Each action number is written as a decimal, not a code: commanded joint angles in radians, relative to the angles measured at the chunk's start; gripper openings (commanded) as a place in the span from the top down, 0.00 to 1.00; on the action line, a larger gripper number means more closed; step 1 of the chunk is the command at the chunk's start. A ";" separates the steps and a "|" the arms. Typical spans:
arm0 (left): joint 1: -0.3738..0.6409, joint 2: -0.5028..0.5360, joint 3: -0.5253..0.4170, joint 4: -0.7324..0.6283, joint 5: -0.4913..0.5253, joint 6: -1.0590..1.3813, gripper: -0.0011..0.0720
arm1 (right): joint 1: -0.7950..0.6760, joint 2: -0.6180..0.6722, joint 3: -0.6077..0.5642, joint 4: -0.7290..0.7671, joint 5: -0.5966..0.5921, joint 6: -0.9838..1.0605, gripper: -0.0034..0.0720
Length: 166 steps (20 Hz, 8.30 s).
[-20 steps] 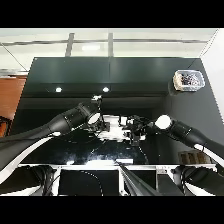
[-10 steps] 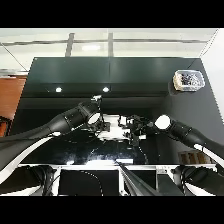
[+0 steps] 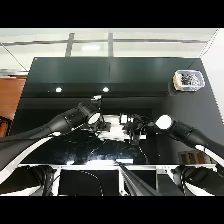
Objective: Fold the box and place the chain.
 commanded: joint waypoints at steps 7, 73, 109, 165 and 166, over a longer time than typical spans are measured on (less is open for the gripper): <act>0.000 0.000 0.001 0.000 0.000 0.003 0.94 | -0.425 0.223 0.047 -0.219 0.385 0.907 0.93; 0.000 0.000 0.001 -0.003 -0.004 0.003 0.94 | 0.238 -0.252 0.443 -0.793 0.470 2.221 0.55; 0.000 0.000 0.001 -0.003 -0.003 0.003 0.94 | 0.258 -0.275 0.443 -0.800 0.433 2.258 0.54; 0.001 0.000 0.001 -0.003 -0.029 0.003 0.94 | -0.816 -0.707 1.176 -0.691 0.474 2.219 0.08; 0.001 0.000 0.001 -0.003 -0.029 0.003 0.94 | -0.816 -0.711 1.176 -0.691 0.464 2.225 0.08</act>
